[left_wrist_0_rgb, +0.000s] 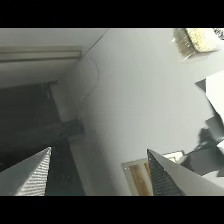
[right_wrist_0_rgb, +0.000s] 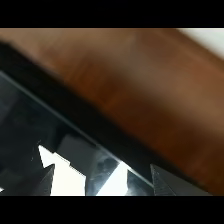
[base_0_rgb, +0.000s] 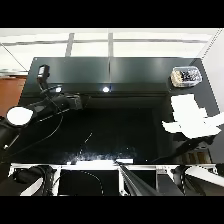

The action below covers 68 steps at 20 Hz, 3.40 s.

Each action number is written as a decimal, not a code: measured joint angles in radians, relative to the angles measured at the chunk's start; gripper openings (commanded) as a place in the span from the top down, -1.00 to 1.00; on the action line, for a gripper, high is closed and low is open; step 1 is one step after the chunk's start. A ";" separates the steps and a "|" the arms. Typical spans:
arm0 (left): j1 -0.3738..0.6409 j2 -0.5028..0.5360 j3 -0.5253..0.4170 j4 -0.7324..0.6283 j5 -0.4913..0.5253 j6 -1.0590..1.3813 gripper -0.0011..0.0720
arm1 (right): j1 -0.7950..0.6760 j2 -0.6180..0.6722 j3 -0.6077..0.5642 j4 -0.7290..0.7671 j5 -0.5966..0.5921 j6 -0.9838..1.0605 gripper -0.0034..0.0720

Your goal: Fold the box and place the chain.

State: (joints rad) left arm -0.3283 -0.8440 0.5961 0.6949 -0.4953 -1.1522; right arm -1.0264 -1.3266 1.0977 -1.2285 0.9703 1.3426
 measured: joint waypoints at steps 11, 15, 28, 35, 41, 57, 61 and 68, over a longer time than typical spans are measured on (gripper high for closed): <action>-0.044 -0.062 0.000 0.000 0.094 -0.007 -0.98 | -0.033 -0.436 0.268 0.245 0.484 -0.395 -0.50; -0.044 -0.063 0.000 0.000 0.100 -0.007 -0.97 | 0.002 -0.470 0.285 0.238 0.505 -0.419 -0.50; -0.043 -0.063 0.000 0.000 0.101 -0.008 -0.97 | 0.040 -0.457 0.234 0.345 0.611 -0.463 0.80; -0.045 -0.063 0.000 0.000 0.076 -0.007 -0.97 | 0.126 -0.344 0.108 0.412 0.549 -0.491 0.80; -0.045 -0.063 0.000 0.002 0.008 -0.003 -0.97 | 0.358 -0.127 -0.158 0.548 0.336 -0.493 0.80; -0.046 -0.288 0.000 -0.076 -0.235 -0.148 -0.96 | 1.013 0.565 -0.755 0.762 -0.023 -0.525 0.80; -0.038 -0.423 0.000 -0.269 -0.317 0.020 -0.96 | 1.078 0.576 -0.774 0.768 -0.076 -0.510 0.80; -0.017 -0.592 0.001 -0.499 -0.450 0.360 -0.96 | 1.100 0.579 -0.779 0.768 -0.100 -0.499 0.80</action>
State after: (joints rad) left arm -0.3450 -1.4361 0.5968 0.1963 -0.9451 -0.7918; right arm 0.0738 -0.7475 0.3183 -0.4603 0.8700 0.8436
